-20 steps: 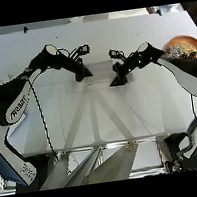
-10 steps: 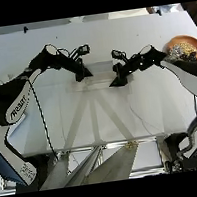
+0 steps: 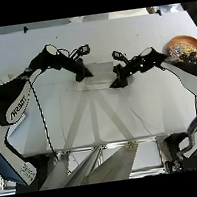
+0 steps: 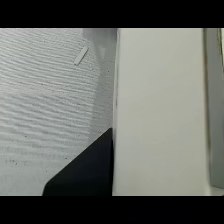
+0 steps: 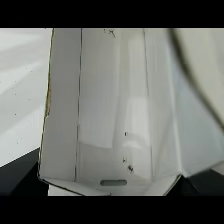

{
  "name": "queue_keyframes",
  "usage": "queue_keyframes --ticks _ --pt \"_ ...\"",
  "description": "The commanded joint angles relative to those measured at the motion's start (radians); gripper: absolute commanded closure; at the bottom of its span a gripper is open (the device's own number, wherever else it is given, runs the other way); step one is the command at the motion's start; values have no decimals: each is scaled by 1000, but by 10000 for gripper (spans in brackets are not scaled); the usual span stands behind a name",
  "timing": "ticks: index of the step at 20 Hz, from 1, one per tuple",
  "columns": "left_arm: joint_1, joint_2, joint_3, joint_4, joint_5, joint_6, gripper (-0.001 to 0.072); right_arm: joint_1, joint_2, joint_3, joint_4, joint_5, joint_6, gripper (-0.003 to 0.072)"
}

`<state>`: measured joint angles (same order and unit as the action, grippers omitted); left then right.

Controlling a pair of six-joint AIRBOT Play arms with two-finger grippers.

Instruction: Fold the box and place the chain.

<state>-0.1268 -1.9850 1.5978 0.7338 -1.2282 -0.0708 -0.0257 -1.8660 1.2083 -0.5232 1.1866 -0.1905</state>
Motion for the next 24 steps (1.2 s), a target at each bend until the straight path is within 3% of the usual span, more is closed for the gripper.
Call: queue_keyframes --ticks 1,12,13,15,24 --pt "1 0 0 0 1 0 696 -6 10 -16 -3 -25 -1 -24" --pt "1 0 0 0 1 0 696 -5 10 -16 2 -25 -1 -20" --pt "1 0 0 0 1 0 696 -5 10 -16 8 -27 -1 25" --pt "1 0 0 0 1 0 696 -5 10 -16 7 -25 -1 220" --pt "1 0 0 0 1 0 696 -5 10 -16 7 -24 -1 236"
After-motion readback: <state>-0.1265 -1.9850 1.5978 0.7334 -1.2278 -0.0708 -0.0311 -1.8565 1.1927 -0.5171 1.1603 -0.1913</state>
